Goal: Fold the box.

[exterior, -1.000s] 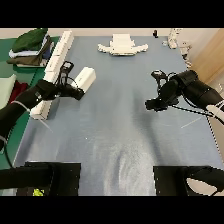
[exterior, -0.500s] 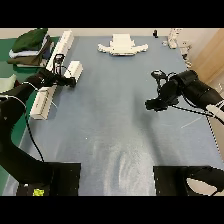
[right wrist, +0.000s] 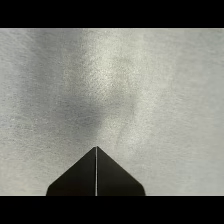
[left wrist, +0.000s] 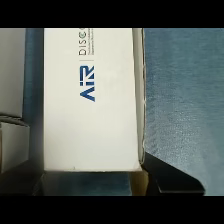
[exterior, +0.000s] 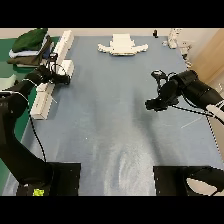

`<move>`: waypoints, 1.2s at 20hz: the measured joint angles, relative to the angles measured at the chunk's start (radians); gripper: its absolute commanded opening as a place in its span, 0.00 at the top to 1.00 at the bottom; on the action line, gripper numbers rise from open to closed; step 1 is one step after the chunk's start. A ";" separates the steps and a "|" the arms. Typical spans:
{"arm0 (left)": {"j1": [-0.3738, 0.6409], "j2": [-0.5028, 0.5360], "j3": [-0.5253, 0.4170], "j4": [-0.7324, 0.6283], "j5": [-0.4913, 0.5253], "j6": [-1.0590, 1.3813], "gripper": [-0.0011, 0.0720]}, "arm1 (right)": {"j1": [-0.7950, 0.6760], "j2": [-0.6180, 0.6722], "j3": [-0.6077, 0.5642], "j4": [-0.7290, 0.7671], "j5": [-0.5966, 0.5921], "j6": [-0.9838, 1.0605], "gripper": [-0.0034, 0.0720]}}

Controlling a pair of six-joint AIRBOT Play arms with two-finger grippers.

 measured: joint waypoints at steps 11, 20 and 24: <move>0.003 -0.011 0.010 0.007 0.071 -0.012 0.28 | 0.000 0.000 0.000 0.000 0.000 0.000 0.94; -0.011 -0.012 0.010 -0.003 0.070 -0.015 0.03 | 0.000 0.000 0.000 0.000 0.000 0.000 0.94; 0.003 0.021 0.010 0.022 -0.018 -0.015 0.03 | 0.000 0.000 0.000 0.000 0.000 0.000 0.94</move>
